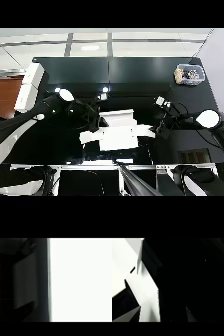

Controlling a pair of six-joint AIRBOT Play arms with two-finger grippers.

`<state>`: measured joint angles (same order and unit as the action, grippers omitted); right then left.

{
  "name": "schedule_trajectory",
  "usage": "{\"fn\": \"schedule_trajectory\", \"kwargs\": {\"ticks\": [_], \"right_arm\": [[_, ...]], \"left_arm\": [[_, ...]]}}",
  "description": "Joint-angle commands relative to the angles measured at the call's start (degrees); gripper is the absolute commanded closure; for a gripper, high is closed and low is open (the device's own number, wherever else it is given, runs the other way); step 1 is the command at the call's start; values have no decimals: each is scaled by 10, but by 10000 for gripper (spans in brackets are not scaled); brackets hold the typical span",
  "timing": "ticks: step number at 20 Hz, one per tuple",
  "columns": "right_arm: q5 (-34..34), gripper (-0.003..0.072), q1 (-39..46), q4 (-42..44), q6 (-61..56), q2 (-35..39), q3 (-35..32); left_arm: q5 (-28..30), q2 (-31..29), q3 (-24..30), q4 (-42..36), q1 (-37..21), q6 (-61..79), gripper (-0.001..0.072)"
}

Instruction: Fold the box and place the chain.

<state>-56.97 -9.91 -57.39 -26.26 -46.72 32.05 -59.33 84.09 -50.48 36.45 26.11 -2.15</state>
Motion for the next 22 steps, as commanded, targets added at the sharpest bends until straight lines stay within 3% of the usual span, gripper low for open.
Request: {"fn": "schedule_trajectory", "kwargs": {"ticks": [1, 9, 13, 16, 22], "right_arm": [[-8, 39, -22, -12, 76, 0, 1], [56, 39, -133, 29, 135, -12, -93], [109, 39, -167, 36, 171, -56, -97], [130, 39, -177, 92, 236, -84, -96], [159, 39, -184, 102, 252, -86, -88]], "left_arm": [[119, -8, 7, 40, 38, 63, 688], [121, -8, 7, 38, 28, 62, 687], [121, -8, 7, 38, 28, 62, 687], [115, -8, 7, 38, 28, 62, 686], [104, 3, 8, 38, 28, 62, 686]]}}
